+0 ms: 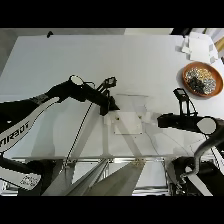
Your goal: Fold the box and place the chain.
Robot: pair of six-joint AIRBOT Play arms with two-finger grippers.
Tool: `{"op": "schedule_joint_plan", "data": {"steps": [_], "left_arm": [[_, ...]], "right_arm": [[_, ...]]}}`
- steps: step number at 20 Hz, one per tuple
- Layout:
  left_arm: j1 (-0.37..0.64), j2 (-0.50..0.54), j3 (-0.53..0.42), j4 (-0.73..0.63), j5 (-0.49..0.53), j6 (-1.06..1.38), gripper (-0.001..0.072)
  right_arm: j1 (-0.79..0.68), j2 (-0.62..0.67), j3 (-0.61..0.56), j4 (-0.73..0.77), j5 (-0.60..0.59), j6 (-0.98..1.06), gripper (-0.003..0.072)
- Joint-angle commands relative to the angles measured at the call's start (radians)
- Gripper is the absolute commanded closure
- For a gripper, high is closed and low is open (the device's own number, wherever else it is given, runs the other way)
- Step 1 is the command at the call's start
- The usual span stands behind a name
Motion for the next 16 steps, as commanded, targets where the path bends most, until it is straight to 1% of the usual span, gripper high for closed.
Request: {"op": "schedule_joint_plan", "data": {"steps": [1,4,6,7,8,10,12,15,16], "left_arm": [[-0.003,0.000,0.001,-0.007,-0.043,0.032,0.0615],[-0.023,-0.002,0.001,-0.007,-0.036,0.039,0.0619],[-0.039,-0.004,0.001,-0.003,-0.023,0.080,0.0634],[-0.047,-0.004,0.001,-0.001,-0.005,0.085,0.0691],[-0.054,-0.004,0.001,0.001,0.015,0.085,0.0704],[-0.058,-0.003,0.001,0.000,0.032,0.085,0.0706],[-0.059,-0.002,0.001,0.000,0.026,0.085,0.0708],[-0.063,0.024,0.000,0.024,0.004,0.080,0.0710],[-0.062,0.040,0.000,0.042,-0.009,0.077,0.0711]], "right_arm": [[0.001,0.001,0.000,0.000,0.002,0.000,0.0674],[0.001,0.001,0.000,0.000,0.002,0.000,0.0674],[0.001,0.001,0.000,0.000,0.002,0.000,0.0674],[0.001,0.001,0.000,0.000,0.002,0.000,0.0674],[0.001,0.001,0.000,0.000,0.003,0.000,0.0674],[0.001,0.001,0.000,0.001,0.012,0.000,0.0674],[0.001,0.003,0.000,0.010,0.014,0.000,0.0670],[0.001,0.057,0.002,0.013,0.013,0.000,0.0482],[0.001,0.087,0.004,0.013,0.014,0.000,0.0482]]}}
